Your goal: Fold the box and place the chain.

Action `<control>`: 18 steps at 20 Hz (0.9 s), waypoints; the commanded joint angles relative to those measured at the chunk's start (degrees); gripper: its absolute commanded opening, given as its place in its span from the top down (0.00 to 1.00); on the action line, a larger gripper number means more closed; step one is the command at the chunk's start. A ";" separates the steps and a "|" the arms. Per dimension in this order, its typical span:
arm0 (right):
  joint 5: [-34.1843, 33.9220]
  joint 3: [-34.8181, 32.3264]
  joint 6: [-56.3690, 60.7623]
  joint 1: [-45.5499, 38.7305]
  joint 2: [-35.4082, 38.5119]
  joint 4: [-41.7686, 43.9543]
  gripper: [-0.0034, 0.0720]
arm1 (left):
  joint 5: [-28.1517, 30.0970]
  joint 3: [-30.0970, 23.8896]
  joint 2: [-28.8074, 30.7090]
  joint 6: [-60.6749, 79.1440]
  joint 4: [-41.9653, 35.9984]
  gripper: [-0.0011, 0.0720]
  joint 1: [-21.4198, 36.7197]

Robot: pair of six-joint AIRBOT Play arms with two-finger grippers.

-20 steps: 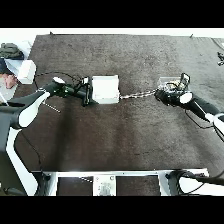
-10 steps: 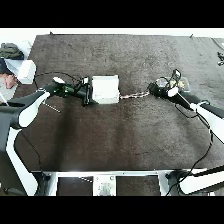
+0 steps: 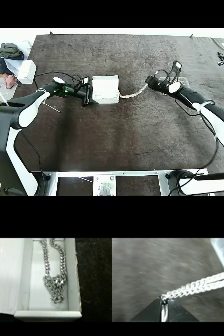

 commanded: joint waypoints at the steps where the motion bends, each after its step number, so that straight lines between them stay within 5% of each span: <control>1: 0.70 0.04 -2.34 3.63 8.55 -0.37 0.97 | 0.00 0.04 0.02 0.02 0.00 0.50 -0.02; 8: -4.63 0.04 -4.13 17.09 19.28 -0.35 0.97 | 0.00 0.04 0.02 0.02 0.00 0.50 -0.02; 18: -16.26 0.76 -4.26 29.97 16.85 -0.33 0.97 | -0.02 0.04 0.02 0.02 0.00 0.50 -0.02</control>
